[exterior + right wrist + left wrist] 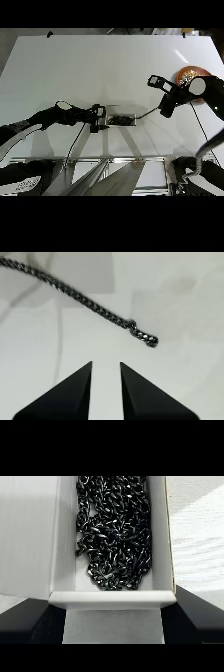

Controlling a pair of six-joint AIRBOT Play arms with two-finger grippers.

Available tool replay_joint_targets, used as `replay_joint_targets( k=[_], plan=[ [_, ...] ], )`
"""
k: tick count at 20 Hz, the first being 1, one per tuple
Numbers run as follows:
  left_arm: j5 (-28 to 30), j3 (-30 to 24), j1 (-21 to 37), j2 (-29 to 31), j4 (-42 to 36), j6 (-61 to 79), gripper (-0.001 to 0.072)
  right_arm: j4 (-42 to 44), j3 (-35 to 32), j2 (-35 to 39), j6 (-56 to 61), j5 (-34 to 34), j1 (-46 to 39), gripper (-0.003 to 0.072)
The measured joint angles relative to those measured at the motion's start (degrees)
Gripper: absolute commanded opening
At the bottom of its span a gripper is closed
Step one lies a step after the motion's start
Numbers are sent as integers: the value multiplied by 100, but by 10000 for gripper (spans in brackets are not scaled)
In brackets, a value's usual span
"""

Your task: Fold the box and place the chain.

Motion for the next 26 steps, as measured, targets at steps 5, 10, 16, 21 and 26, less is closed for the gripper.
replay_joint_targets(
  k=[5, 10, 16, 21, 26],
  plan=[
    [-2, 0, 0, 0, 0, 0, 253, -114, 0, -800, -1434, -496, -160, 242],
    [-2, 0, 0, 0, 0, 0, 253, -133, 2, -1346, -2177, -1200, -192, 221],
    [-2, 0, 0, 0, 2, 0, 253, -133, 4, -1523, -2557, -1384, -197, 219],
    [-2, 0, 0, 0, 0, 0, 253, -122, 2, -1429, -2623, -1263, -197, 191],
    [-2, 0, 0, 0, 0, 0, 253, -107, 2, -1056, -2636, -1292, -197, 189]
  ],
)
